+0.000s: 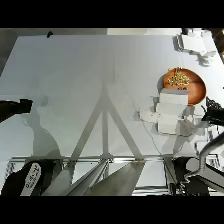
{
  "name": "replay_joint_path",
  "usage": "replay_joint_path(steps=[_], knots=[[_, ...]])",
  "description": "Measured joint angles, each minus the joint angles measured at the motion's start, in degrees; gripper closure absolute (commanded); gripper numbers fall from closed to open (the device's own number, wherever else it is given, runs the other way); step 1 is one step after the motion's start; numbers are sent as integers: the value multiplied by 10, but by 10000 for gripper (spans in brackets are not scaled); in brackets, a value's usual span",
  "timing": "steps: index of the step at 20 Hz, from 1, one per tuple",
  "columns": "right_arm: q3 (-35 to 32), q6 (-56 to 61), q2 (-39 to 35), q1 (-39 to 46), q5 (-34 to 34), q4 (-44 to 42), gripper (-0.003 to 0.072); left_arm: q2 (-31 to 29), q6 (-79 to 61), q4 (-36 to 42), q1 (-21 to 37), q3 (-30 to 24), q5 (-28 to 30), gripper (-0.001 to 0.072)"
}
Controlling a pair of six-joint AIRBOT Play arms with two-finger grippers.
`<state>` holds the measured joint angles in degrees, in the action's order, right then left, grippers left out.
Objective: Fold the box and place the chain.
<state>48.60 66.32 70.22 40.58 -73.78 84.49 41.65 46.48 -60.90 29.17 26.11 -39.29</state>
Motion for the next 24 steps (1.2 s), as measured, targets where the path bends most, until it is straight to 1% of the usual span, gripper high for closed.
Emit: replay_joint_path(steps=[3, 7, 8, 9, 12, 13, 15, 16, 20, 24], knots=[[0, -2, 5, 0, 24, 8, 244, 0, 0, 0, 0, 0, 0, 13], [1, -7, 24, 0, 32, 18, 246, 0, 0, 0, 0, 0, 0, 13], [1, -10, 33, 0, 30, 19, 259, 0, 0, 0, 0, 0, 0, 13], [1, -15, 43, 0, 26, 19, 298, 0, 0, 0, 0, 0, 0, 13], [1, -35, 74, 0, 11, 9, 378, 0, 0, 0, 0, 0, 0, 13], [1, -44, 81, 0, 9, 0, 429, 0, 0, 0, 0, 0, 0, 13], [1, -60, 91, 0, 7, -18, 658, 0, 0, 0, 0, 0, 0, 13], [1, -64, 94, 0, 9, -27, 682, 0, 0, 0, 0, 0, 0, 13], [1, -107, 100, 0, 11, -45, 680, 0, 0, 0, 0, 0, 0, 13], [1, -170, 90, -5, -10, -103, 681, 0, 0, 0, 0, 0, 0, 13]])
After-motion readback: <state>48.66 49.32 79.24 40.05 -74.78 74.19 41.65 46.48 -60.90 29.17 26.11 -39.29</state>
